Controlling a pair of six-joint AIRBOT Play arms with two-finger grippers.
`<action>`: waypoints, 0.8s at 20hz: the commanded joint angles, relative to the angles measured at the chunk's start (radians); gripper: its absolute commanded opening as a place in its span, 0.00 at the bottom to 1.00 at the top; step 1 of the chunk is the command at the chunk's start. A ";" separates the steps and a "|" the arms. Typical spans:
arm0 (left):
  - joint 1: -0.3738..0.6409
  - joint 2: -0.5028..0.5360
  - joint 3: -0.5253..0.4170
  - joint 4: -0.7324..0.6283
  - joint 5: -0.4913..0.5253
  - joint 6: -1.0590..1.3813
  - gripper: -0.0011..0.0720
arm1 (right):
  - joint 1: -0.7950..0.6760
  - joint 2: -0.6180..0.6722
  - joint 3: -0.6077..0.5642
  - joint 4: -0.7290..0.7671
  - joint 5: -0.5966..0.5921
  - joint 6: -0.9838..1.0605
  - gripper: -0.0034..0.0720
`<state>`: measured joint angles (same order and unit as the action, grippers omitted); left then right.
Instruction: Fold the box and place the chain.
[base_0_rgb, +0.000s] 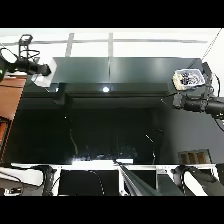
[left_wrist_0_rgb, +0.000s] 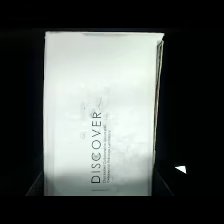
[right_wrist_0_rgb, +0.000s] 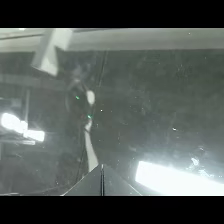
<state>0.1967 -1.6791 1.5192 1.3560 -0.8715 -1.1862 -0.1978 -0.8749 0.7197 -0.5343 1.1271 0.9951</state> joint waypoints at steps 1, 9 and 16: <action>0.086 -0.169 0.182 0.054 -0.020 -0.025 0.50 | 0.001 0.000 0.000 0.006 -0.011 0.024 0.06; 0.086 -0.441 0.513 0.027 -0.086 -0.018 0.50 | 0.001 0.000 0.000 0.006 -0.013 0.035 0.06; 0.080 -0.353 0.573 0.126 -0.170 -0.023 1.00 | 0.000 0.000 0.000 0.005 -0.008 0.034 0.06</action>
<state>0.2779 -2.0785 2.0510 1.4193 -0.9863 -1.2057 -0.1978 -0.8749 0.7197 -0.5289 1.1080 1.0294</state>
